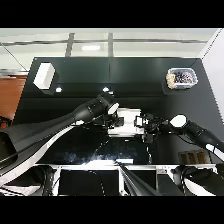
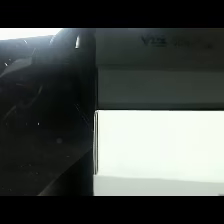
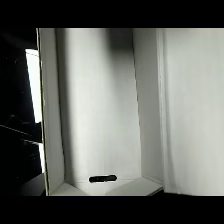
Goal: Fold the box and place the chain.
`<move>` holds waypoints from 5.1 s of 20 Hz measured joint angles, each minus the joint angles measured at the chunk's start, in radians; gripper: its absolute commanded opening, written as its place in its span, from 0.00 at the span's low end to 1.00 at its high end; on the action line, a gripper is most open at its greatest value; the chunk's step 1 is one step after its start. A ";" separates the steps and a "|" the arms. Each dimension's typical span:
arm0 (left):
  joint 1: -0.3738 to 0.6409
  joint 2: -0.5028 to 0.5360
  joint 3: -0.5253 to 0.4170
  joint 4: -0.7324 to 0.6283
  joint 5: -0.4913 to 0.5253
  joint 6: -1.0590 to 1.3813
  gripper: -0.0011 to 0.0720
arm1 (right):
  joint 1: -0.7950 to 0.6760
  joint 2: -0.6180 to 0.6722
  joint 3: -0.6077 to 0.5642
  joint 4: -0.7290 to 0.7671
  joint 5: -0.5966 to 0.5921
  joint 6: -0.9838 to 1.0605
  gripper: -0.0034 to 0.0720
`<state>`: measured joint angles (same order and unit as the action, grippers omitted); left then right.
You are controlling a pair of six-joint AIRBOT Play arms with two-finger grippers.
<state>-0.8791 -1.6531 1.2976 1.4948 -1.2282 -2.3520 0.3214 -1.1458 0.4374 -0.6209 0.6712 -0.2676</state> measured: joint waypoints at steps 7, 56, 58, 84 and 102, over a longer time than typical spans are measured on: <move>0.003 -0.006 0.002 -0.006 -0.006 0.015 0.05 | 0.000 0.016 0.000 -0.019 -0.004 0.052 1.00; 0.008 -0.006 0.002 -0.016 -0.011 0.018 0.05 | -0.499 0.269 0.055 -0.372 0.222 1.493 0.06; 0.008 -0.007 0.002 -0.016 -0.011 0.018 0.05 | -0.533 0.240 0.009 -0.370 0.244 1.575 0.06; 0.011 -0.006 0.002 -0.015 -0.011 0.018 0.05 | -0.236 0.031 0.097 0.092 0.443 1.369 0.79; 0.012 -0.006 0.002 -0.014 -0.006 0.017 0.05 | 0.117 -0.034 0.254 -0.364 0.216 1.912 0.66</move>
<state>-0.8673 -1.6596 1.2995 1.4807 -1.2346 -2.3348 0.4385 -1.1797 0.6914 -0.9848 0.8871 1.6444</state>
